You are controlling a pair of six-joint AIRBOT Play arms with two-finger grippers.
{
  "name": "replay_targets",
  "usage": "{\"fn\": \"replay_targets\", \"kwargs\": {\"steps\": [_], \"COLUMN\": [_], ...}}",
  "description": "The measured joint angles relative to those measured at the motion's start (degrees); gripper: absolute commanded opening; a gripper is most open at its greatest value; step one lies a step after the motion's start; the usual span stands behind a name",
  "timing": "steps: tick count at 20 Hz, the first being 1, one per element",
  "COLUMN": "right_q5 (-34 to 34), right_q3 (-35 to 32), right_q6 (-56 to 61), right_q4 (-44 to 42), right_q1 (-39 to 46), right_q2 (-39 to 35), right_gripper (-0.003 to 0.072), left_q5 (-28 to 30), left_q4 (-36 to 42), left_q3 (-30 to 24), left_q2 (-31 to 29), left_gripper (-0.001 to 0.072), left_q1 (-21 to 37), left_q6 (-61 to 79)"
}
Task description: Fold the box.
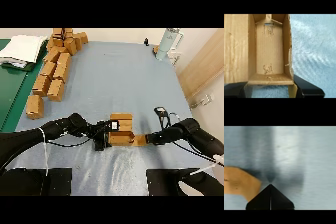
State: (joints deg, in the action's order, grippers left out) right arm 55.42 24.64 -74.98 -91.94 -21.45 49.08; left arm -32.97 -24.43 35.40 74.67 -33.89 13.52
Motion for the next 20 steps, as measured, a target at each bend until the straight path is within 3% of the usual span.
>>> {"fn": "replay_targets", "kwargs": {"steps": [5,13,14,15,16,20], "right_q5": [-2.91,-3.10,-3.08,-3.06,-3.08,-3.28], "right_q3": [-0.57,0.55,0.76,0.98,1.09,1.40], "right_q6": [-9.33,-12.15,-12.33,-12.37,-12.48,-12.50], "right_q4": [-14.71,-20.24,-20.79,-21.42,-22.10,-24.37], "right_q1": [0.61,0.76,0.74,0.76,0.76,0.74], "right_q2": [1.22,-4.11,-4.35,-4.57,-4.70,-4.98], "right_gripper": [0.0003,0.0014,0.0106,0.0320,0.0362,0.0362], "left_q5": [0.02,0.02,0.02,0.02,0.00,0.00], "left_q4": [0.00,0.00,0.00,0.00,0.00,0.00], "left_q3": [0.00,0.00,0.00,0.00,0.00,0.00], "left_q2": [0.00,0.00,0.00,0.00,0.00,0.00], "left_gripper": [0.0465,0.0465,0.0465,0.0465,0.0465,0.0465], "left_q1": [0.00,0.00,0.00,0.00,0.00,0.00], "left_q6": [0.00,0.02,0.02,0.02,0.02,0.02]}}
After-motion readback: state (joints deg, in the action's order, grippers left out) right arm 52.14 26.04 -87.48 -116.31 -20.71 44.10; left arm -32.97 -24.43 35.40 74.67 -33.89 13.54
